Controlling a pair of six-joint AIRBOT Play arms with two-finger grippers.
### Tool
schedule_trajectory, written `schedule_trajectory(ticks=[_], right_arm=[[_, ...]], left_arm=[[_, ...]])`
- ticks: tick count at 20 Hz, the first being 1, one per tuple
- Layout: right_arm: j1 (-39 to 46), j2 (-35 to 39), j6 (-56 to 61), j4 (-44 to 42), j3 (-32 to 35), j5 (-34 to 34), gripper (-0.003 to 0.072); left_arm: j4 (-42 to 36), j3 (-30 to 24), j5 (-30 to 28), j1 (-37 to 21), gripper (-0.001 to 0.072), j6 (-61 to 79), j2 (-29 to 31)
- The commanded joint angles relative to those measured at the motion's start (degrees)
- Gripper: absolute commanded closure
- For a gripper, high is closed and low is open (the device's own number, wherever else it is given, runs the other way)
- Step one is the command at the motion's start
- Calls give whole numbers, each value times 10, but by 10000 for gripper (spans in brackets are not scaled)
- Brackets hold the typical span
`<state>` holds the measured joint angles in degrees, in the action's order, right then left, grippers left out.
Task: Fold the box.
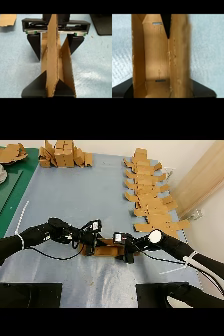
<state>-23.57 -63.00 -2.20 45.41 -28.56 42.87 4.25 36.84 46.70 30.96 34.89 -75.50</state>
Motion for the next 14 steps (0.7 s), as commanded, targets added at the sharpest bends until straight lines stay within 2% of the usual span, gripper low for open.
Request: schedule_trajectory(ticks=[1, 9, 10, 11, 14], right_arm=[[2, 9, 2, -2, -1, 10, -7], [18, 14, 2, -7, 0, 17, -5], [18, 8, 2, -13, 0, 17, 7], [18, 3, 0, -17, 0, 17, 50], [18, -5, -3, -17, 0, 17, 50]], left_arm=[[0, 0, 0, 0, 699, 0, 0], [0, 0, 0, 0, 699, 0, 0], [0, 0, 0, 0, 699, 0, 0], [0, 0, 0, 0, 699, 0, 0], [0, 0, 0, 0, 699, 0, 0]])
